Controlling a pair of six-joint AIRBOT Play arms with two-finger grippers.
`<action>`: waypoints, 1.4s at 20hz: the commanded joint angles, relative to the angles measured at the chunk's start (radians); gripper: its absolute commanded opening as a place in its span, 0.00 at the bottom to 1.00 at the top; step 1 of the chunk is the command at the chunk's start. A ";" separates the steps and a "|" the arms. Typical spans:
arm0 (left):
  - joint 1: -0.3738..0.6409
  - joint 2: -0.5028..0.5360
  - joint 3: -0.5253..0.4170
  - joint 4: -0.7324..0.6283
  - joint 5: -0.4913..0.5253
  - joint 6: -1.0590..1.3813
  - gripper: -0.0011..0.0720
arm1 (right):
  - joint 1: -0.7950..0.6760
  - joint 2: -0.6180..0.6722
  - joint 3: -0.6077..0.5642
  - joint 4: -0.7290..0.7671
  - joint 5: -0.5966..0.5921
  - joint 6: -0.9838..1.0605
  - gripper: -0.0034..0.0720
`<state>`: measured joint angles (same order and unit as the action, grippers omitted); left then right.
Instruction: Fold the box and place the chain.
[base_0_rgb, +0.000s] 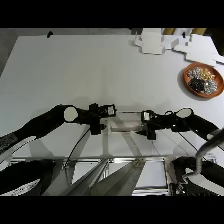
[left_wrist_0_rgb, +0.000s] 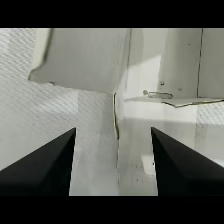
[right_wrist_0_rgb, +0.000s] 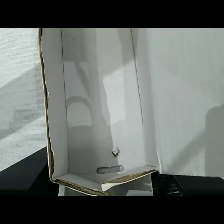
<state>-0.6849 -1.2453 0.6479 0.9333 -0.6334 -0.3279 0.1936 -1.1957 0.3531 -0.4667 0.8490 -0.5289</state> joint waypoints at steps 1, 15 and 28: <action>-0.008 0.000 -0.008 -0.020 -0.014 0.018 0.63 | 0.000 0.001 0.000 0.000 0.000 0.000 0.62; -0.053 -0.007 -0.011 -0.105 -0.052 0.115 0.44 | 0.000 0.001 0.000 0.000 0.000 0.000 0.62; -0.080 -0.044 -0.010 -0.248 0.072 0.154 0.29 | 0.000 0.001 0.000 0.000 0.000 0.000 0.62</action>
<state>-0.7532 -1.2869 0.6376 0.7265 -0.5968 -0.1818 0.1932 -1.1954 0.3531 -0.4667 0.8474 -0.5285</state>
